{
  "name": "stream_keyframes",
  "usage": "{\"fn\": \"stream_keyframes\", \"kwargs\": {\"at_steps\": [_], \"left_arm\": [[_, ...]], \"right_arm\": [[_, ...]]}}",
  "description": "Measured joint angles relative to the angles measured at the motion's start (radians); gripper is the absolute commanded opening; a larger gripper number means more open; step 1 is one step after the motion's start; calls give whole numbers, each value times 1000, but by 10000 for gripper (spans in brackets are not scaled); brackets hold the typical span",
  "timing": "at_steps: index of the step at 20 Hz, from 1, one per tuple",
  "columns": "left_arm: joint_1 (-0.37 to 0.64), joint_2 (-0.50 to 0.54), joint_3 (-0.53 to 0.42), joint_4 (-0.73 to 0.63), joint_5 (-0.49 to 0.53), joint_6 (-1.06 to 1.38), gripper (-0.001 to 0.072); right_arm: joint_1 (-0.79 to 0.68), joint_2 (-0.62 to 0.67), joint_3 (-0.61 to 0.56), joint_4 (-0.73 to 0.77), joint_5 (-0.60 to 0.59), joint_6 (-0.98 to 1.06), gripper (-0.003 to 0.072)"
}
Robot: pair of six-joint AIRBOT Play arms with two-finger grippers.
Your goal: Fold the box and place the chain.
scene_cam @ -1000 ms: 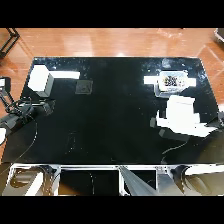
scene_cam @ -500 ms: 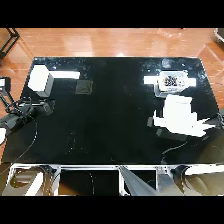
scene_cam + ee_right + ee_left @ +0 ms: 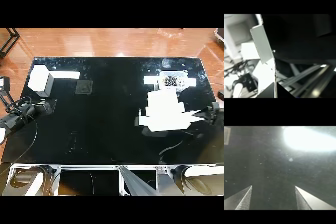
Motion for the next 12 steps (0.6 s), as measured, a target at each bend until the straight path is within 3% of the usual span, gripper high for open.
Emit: {"fn": "stream_keyframes", "kwargs": {"at_steps": [7,12], "left_arm": [[-83,-10,-4,-84,-24,10,632],[-141,-114,-6,-174,-70,12,632]], "right_arm": [[357,202,-199,151,144,-32,19],[645,465,-375,212,401,-28,18]]}}
